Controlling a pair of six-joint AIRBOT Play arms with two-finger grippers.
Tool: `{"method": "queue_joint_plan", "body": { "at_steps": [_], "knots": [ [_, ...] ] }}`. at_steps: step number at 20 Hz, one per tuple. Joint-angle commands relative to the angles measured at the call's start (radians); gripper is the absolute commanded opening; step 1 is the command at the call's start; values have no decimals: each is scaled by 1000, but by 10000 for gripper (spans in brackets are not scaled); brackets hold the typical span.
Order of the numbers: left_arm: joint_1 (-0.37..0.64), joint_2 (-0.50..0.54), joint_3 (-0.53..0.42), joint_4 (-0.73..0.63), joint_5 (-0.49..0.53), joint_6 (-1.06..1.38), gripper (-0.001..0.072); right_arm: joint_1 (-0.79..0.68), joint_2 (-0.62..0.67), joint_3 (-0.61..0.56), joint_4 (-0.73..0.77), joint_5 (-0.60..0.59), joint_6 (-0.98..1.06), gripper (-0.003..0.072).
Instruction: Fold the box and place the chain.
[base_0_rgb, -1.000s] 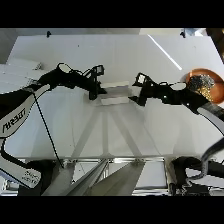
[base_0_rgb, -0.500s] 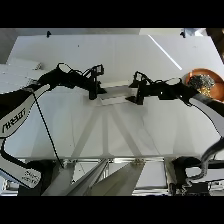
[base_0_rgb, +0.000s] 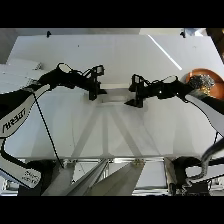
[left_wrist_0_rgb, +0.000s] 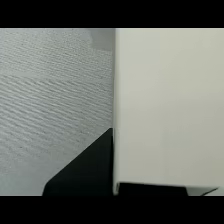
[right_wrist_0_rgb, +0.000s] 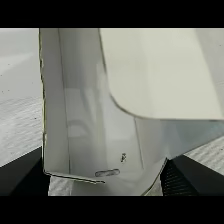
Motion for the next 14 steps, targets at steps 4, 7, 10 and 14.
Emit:
{"method": "queue_joint_plan", "body": {
  "at_steps": [4,7,10,14],
  "knots": [
    [0,0,0,-1,4,-1,11,1,-8,2,-5,25,8,692],
    [0,0,0,-1,4,-1,11,11,-26,2,0,25,8,692],
    [-1,0,0,-1,4,-1,11,21,-34,2,1,22,1,692],
    [-1,0,0,-1,4,-1,11,22,-35,2,-3,15,-8,692]
  ]
}}
